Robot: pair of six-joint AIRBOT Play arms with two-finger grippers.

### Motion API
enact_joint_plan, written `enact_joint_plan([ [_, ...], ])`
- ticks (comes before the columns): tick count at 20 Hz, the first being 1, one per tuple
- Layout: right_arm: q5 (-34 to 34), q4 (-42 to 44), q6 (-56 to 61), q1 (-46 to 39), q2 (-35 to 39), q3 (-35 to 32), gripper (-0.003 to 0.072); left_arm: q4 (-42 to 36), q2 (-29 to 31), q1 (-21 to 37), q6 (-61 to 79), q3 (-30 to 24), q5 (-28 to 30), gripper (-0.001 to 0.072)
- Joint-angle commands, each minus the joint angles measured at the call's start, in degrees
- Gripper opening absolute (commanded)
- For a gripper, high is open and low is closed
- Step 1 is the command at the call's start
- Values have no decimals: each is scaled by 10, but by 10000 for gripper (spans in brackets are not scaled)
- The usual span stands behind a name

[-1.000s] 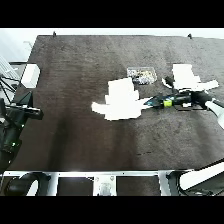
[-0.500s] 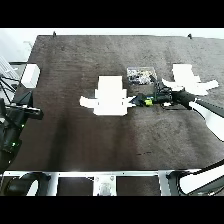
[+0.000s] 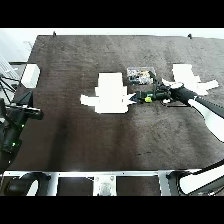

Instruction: Fold the box and place the chain.

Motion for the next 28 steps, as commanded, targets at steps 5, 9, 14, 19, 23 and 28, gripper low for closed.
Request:
enact_joint_plan([
  [5, -2, -3, 0, 2, 1, 1, 2, -2, -19, 0, -39, 3, -56, 590],
  [9, -1, -3, -7, 3, 1, 1, 3, -2, -163, 0, -74, 68, -114, 590],
  [14, -1, -1, -7, 7, 1, 1, 3, 7, -410, 2, -136, 240, -201, 590],
  [19, -10, -1, -7, 5, 1, 2, 3, 158, -657, 65, -376, 457, -524, 590],
  [23, -12, -1, -7, 5, 1, 1, 4, 177, -740, 98, -455, 551, -651, 607],
  [28, -16, -1, -7, 5, 0, 2, 5, 299, -756, 60, -498, 631, -646, 538],
])
